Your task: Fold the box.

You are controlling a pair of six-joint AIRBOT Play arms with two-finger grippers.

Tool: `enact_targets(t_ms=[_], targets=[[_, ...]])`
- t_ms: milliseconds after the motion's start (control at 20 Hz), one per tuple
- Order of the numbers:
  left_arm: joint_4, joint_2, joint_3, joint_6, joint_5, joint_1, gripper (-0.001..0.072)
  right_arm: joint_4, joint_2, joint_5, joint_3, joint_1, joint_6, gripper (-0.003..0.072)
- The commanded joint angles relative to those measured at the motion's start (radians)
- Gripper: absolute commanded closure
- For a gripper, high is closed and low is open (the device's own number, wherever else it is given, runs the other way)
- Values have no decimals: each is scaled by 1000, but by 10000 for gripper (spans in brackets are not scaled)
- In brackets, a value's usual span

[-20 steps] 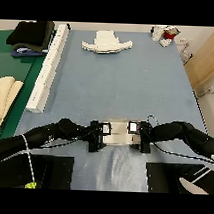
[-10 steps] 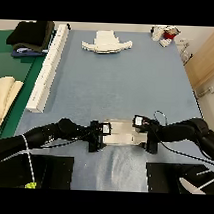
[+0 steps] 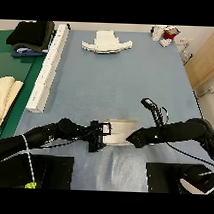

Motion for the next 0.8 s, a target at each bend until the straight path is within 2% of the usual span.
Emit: enact_targets(t_ms=[0, 250, 450, 750], targets=[[0, 0, 1, 0, 0, 1, 269, 67, -114, 185, 35, 35, 101, 613], [0, 0, 1, 0, 0, 1, 270, 12, -320, 222, 127, -28, 100, 613], [0, 0, 1, 0, 0, 1, 270, 1, -417, 232, 132, -41, 100, 613], [0, 0, 1, 0, 0, 1, 269, -3, -453, 240, 132, -39, 69, 613]])
